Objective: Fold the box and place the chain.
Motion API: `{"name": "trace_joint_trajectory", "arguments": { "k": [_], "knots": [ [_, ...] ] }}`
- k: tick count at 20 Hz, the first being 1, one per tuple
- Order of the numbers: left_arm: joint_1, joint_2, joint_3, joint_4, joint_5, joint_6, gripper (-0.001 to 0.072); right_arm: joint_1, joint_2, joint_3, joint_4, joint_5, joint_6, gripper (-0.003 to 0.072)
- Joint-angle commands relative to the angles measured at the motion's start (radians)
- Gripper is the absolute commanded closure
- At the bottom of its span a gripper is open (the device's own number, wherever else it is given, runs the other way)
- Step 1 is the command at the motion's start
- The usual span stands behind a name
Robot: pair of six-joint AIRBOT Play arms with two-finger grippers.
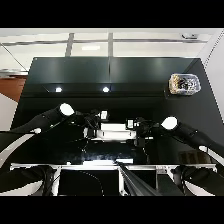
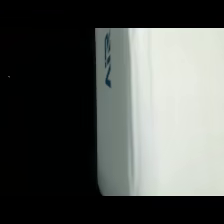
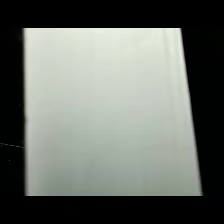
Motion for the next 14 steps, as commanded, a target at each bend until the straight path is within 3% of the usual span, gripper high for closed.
{"name": "trace_joint_trajectory", "arguments": {
  "k": [1,14],
  "knots": [
    [0.0,0.0,0.0,0.0,0.003,-0.001,0.0683,-0.002,-0.015,0.0,0.013,0.0,-0.026,-0.0019],
    [0.0,-0.002,0.0,0.0,0.004,-0.001,0.0683,-0.042,-0.016,-0.001,0.012,0.04,-0.033,-0.0019]
  ]
}}
